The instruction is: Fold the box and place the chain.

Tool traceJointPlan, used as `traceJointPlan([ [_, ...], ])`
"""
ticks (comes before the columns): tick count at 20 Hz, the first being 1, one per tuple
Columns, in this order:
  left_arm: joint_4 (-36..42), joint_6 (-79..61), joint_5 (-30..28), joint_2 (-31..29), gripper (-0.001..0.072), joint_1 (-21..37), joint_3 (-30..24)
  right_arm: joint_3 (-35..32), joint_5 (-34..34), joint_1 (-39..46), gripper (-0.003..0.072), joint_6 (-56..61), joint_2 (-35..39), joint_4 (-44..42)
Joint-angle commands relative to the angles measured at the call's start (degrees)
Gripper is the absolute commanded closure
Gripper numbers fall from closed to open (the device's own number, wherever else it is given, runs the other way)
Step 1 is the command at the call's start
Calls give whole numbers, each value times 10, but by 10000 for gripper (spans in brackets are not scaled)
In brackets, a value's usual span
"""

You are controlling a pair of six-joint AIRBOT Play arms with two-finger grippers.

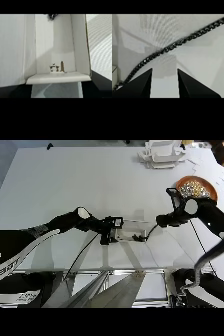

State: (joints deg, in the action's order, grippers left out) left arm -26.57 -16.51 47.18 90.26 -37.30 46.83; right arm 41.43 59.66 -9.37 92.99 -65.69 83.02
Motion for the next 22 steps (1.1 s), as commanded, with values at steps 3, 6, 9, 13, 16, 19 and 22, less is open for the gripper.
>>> traceJointPlan([
  [3,0,0,0,0,562,1,0,0,-38,1,367,2,-33,-12],
  [6,0,0,0,0,562,1,0,0,-56,1,396,19,-41,-9],
  [9,0,0,0,0,562,1,0,0,-58,1,412,28,-61,-7],
  [13,0,0,0,0,562,1,0,0,-70,1,431,31,-81,-8],
  [16,0,0,0,0,562,1,0,0,-64,1,575,23,-81,-7],
  [19,0,0,0,0,562,1,0,0,-32,1,671,-12,-68,-7],
  [22,0,0,0,0,562,1,0,0,-1,1,671,-23,-11,-1],
])
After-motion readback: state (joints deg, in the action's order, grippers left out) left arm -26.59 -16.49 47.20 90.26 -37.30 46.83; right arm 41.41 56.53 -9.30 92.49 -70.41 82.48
